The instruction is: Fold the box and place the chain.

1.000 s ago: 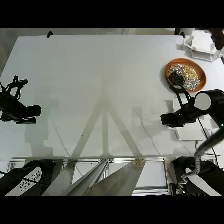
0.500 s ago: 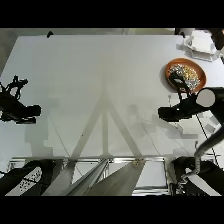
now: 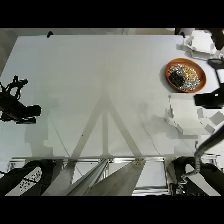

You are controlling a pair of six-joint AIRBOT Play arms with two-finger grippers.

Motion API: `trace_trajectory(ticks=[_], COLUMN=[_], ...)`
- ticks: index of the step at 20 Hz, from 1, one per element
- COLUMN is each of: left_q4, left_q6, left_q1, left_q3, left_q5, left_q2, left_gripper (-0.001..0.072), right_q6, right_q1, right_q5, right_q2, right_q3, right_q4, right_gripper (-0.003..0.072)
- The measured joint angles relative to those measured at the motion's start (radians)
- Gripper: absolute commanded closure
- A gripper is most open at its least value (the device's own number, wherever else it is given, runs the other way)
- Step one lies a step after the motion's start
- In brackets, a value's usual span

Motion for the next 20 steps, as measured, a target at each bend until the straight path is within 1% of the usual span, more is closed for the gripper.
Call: trace_trajectory(ticks=[1,2,4,6,9,11,14,15,17,18,20], left_q4=[0.0,0.0,0.0,0.0,0.0,0.0,0.0,0.0,0.0,0.0,0.0], left_q6=[0.0,0.0,0.0,0.0,0.0,0.0,0.0,0.0,0.0,0.0,0.0], left_q1=[0.0,0.0,0.0,0.0,0.0,0.0,0.0,0.0,0.0,0.0,0.0], left_q3=[0.0,0.0,0.0,0.0,0.0,0.0,0.0,0.0,0.0,0.0,0.0], left_q5=[0.0,0.0,0.0,0.0,0.0,0.0,0.0,0.0,0.0,0.0,0.0], left_q2=[0.0,0.0,0.0,0.0,0.0,0.0,0.0,0.0,0.0,0.0,0.0], left_gripper=[0.0698,0.0698,0.0698,0.0698,0.0698,0.0698,0.0698,0.0698,0.0698,0.0698,0.0698], right_q6=[-0.014,-0.023,-0.041,-0.076,-0.149,-0.197,-0.264,-0.28,-0.306,-0.316,-0.331], right_q1=[-0.071,-0.144,-0.263,-0.355,-0.452,-0.486,-0.509,-0.513,-0.518,-0.52,-0.522], right_q5=[-0.023,-0.05,-0.085,-0.093,-0.082,-0.08,-0.063,-0.051,-0.02,-0.005,0.007], right_q2=[-0.017,-0.042,-0.109,-0.193,-0.319,-0.388,-0.489,-0.517,-0.573,-0.596,-0.632], right_q3=[0.005,0.01,0.018,0.024,0.063,0.109,0.177,0.191,0.208,0.214,0.22], right_q4=[-0.028,-0.051,-0.081,-0.099,-0.095,-0.056,0.017,0.027,0.032,0.033,0.036], right_gripper=[0.0251,0.0091,0.0094,0.0093,0.0094,0.0095,0.0121,0.0148,0.0156,0.0189,0.0373])
